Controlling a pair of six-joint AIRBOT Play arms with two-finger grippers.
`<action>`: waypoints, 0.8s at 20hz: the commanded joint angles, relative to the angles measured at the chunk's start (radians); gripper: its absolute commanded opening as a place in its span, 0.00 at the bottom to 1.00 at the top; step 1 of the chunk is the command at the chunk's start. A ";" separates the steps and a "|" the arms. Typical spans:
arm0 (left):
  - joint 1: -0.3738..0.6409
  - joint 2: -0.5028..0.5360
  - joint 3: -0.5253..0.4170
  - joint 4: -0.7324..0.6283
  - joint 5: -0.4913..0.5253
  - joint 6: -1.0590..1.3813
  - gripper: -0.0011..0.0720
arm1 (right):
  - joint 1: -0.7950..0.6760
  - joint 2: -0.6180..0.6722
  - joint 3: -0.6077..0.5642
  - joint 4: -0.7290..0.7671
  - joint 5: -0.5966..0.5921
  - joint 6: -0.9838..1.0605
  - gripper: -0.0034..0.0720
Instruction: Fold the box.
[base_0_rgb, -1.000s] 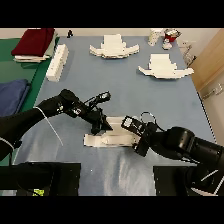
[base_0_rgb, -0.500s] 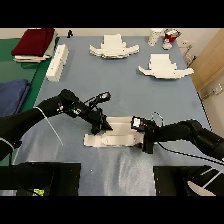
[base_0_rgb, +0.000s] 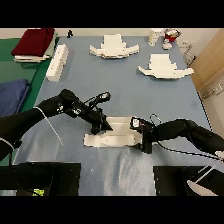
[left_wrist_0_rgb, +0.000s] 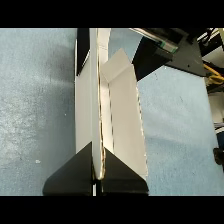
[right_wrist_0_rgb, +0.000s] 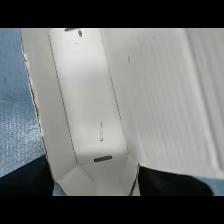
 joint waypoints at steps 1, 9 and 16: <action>0.000 0.000 0.000 0.000 0.000 0.000 0.03 | -0.002 -0.006 0.000 0.010 0.002 -0.008 1.00; 0.000 0.000 0.000 0.000 0.000 0.000 0.03 | -0.002 0.000 0.000 0.003 -0.004 0.000 1.00; 0.000 0.000 0.000 0.000 0.000 0.000 0.03 | -0.001 -0.008 -0.001 0.005 0.005 -0.116 1.00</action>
